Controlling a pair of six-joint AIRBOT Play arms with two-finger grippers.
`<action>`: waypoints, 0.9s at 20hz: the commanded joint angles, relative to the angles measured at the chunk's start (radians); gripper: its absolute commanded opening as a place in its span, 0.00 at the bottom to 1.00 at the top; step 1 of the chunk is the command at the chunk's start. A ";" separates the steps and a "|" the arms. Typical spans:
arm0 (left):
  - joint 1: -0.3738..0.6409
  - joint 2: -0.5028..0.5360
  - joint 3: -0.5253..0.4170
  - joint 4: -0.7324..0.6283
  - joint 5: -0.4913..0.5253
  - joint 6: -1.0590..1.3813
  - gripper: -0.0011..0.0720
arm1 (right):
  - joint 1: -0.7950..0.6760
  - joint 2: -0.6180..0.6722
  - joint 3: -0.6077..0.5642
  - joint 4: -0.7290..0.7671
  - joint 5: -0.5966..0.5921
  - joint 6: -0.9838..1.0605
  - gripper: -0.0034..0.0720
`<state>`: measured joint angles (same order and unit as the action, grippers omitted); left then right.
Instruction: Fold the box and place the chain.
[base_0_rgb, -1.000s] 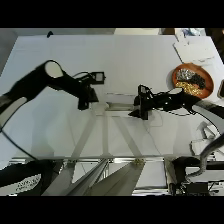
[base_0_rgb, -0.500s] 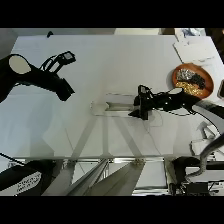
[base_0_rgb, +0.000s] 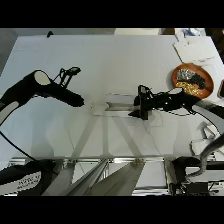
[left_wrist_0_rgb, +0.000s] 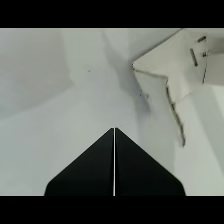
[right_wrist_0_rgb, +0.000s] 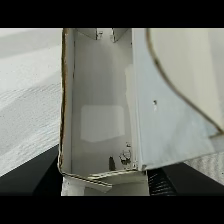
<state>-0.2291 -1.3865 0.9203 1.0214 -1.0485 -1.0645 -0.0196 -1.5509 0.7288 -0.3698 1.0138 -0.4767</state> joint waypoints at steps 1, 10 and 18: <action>-0.048 -0.032 -0.012 -0.018 0.080 -0.087 0.02 | 0.000 0.001 0.001 0.000 0.000 0.000 0.66; -0.072 -0.047 -0.014 -0.011 0.138 -0.177 0.02 | 0.000 0.001 0.001 0.000 0.000 0.000 0.66; -0.072 -0.062 -0.056 -0.008 0.143 -0.197 0.02 | 0.000 0.001 0.001 0.000 0.000 0.000 0.66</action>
<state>-0.3004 -1.4441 0.8825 1.0122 -0.9112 -1.2491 -0.0196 -1.5509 0.7288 -0.3695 1.0134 -0.4770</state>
